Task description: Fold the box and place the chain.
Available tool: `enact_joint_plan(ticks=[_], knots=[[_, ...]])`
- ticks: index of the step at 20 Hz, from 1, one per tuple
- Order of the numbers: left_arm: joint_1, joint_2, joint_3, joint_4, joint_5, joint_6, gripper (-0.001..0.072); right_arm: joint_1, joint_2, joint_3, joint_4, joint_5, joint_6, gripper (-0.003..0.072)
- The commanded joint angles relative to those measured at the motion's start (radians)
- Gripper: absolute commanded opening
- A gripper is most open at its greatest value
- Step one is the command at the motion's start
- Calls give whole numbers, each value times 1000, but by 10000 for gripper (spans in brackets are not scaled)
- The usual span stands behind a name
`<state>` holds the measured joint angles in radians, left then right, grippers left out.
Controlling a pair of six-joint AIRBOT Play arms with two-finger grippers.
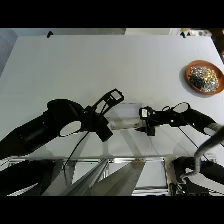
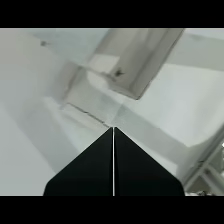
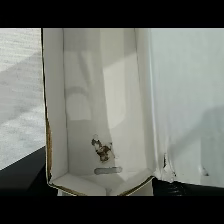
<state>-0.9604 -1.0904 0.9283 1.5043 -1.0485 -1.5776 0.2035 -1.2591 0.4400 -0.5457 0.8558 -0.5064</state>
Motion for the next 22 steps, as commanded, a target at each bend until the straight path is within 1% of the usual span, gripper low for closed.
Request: enact_joint_plan(ticks=[1,6,14,19,21,22], knots=[[-4,-5,0,122,9,63,7,0,1,0,1,0,0,458],[-4,-62,0,100,23,275,7,0,1,0,1,0,0,458],[-3,-185,0,97,111,466,7,0,1,0,1,0,0,458],[79,-223,-4,11,101,506,7,0,1,0,1,0,0,458],[121,-208,-21,-42,84,624,6,0,1,0,1,0,0,458],[145,-193,-42,-100,90,708,6,0,1,0,1,0,0,458]])
